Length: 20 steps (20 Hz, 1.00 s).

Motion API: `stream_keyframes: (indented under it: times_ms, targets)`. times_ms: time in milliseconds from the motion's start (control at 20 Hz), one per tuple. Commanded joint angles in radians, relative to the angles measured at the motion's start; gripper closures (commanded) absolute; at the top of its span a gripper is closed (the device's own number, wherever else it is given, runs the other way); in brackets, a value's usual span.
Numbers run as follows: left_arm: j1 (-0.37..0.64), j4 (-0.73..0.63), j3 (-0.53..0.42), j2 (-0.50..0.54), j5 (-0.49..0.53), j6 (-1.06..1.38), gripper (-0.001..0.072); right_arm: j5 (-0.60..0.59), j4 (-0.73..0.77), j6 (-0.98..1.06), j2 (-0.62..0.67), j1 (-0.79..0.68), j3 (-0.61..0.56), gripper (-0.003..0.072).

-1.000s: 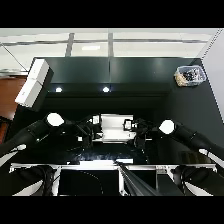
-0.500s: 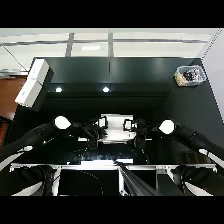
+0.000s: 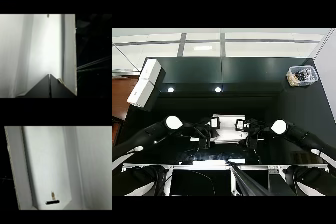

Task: Fold the box and place the chain.

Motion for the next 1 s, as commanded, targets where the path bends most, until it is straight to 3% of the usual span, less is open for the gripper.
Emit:
stream_keyframes:
  times_ms: [0,100,250,350,500,550,650,950]
  targets:
    - [0.09,0.13,0.03,0.102,-0.122,-0.192,0.0677,-0.005,-0.001,-0.002,-0.001,0.0,0.0,0.0271]
    - [0.201,0.132,0.033,0.218,-0.229,-0.279,0.0677,-0.006,-0.001,-0.002,-0.001,0.0,0.0,0.0271]
    - [0.428,0.256,0.019,0.328,-0.247,-0.722,0.0677,-0.006,-0.001,-0.002,-0.001,0.0,0.0,0.0271]
    - [0.586,0.339,-0.026,0.321,-0.28,-0.97,0.0677,-0.005,-0.001,-0.002,-0.001,0.0,0.0,0.0271]
    - [0.74,0.323,-0.134,0.274,-0.297,-1.321,0.0677,-0.004,-0.001,-0.002,-0.001,0.0,0.0,0.0271]
    - [0.761,0.315,-0.167,0.249,-0.304,-1.419,0.0676,-0.004,0.0,-0.002,-0.001,0.0,0.0,0.0271]
    - [0.766,0.275,-0.216,0.183,-0.326,-1.392,0.0676,-0.004,0.0,-0.002,-0.001,0.0,0.0,0.0271]
    - [0.732,-0.008,-0.23,-0.067,-0.358,-1.036,0.0676,-0.004,0.0,-0.002,-0.001,0.0,0.0,0.0271]
